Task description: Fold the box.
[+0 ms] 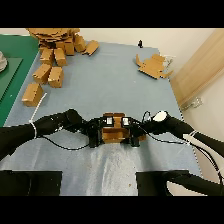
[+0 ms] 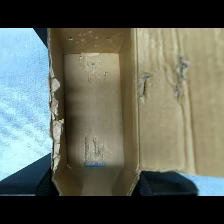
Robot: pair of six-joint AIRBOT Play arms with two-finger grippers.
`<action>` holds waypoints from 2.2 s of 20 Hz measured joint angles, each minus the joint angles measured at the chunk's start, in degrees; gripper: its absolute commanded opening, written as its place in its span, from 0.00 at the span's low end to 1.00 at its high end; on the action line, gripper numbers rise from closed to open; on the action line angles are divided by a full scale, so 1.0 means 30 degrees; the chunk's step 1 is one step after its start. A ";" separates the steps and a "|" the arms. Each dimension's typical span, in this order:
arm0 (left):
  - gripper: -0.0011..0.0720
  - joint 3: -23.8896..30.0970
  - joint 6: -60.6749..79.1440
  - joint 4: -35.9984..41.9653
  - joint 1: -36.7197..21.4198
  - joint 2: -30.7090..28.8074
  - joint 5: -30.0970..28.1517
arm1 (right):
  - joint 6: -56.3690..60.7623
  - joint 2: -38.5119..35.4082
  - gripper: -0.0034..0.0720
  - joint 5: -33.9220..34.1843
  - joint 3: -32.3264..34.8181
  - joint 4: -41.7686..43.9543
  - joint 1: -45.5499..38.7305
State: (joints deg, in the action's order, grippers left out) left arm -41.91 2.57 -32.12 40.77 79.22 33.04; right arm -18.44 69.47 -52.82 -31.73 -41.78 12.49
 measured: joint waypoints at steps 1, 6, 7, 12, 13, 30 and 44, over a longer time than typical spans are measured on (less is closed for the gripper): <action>0.57 0.0000 0.0000 0.0000 0.0000 0.0000 0.0000 | 0.0000 0.0000 0.70 0.0000 0.0000 0.0000 0.0000; 0.57 0.0000 0.0000 0.0000 0.0000 0.0000 -0.0007 | 0.0000 0.0015 0.99 -0.0328 0.0000 0.0000 -0.0007; 0.57 0.0000 -0.0007 0.0000 0.0000 0.0000 -0.0007 | 0.0007 0.0015 0.99 -0.0495 0.0000 -0.0007 0.0000; 0.57 0.0000 0.0000 0.0000 0.0000 0.0000 -0.0029 | 0.1100 -0.0168 0.99 -0.0852 -0.0182 -0.0029 -0.0015; 0.57 0.0000 -0.0007 0.0015 0.0000 0.0007 -0.0044 | 0.1552 -0.0328 0.99 -0.0940 -0.0270 -0.0328 -0.0080; 0.57 0.0000 -0.0007 0.0007 0.0000 0.0007 -0.0007 | 2.0954 -0.7847 0.94 -0.3519 -0.1195 -0.1253 -0.2433; 0.57 0.0000 -0.0007 0.0000 0.0000 0.0007 0.0007 | 2.2520 -0.0641 0.05 -0.3650 -0.2652 0.6652 -0.2361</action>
State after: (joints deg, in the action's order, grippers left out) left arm -41.91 2.55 -32.12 40.77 79.24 33.06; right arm 49.12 67.55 -63.77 -39.68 -21.82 5.41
